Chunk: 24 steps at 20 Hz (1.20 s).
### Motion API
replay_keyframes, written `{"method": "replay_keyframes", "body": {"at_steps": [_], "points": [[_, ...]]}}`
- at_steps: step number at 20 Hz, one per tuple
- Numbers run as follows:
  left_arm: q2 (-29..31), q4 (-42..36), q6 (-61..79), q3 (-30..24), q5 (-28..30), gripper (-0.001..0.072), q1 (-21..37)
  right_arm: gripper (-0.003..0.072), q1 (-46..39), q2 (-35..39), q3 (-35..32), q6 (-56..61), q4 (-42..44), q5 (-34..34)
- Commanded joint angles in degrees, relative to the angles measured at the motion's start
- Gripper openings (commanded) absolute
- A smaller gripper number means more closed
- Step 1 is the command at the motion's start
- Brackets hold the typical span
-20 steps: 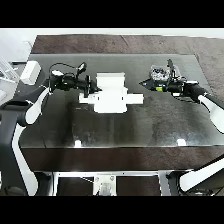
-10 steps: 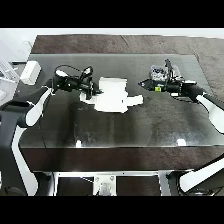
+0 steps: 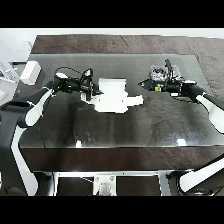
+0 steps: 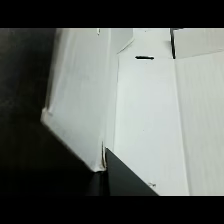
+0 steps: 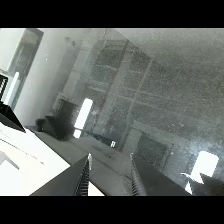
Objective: Fold the box and place the chain.
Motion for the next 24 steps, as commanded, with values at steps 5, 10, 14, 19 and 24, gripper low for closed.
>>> {"method": "replay_keyframes", "body": {"at_steps": [5,10,14,19,24], "points": [[0.0,0.5,0.4,-0.7,-1.2,0.0013,0.1,0.0305,0.0,0.0,0.0,0.0,-0.2,0.2],[0.1,0.5,0.4,-0.7,-1.5,0.0013,0.1,0.0305,0.0,0.0,0.0,0.0,-0.2,0.2],[0.1,0.5,0.4,-0.6,-2.4,0.0019,0.1,0.0304,0.0,0.0,0.0,-0.3,-0.2,0.7],[0.1,0.4,0.3,-0.6,-2.8,0.0019,0.1,0.0377,0.2,2.2,-1.7,-10.6,8.7,10.4],[0.1,0.4,0.3,-0.6,-1.7,0.0019,0.1,0.0376,0.5,12.7,-10.8,-19.6,8.7,10.1]]}}
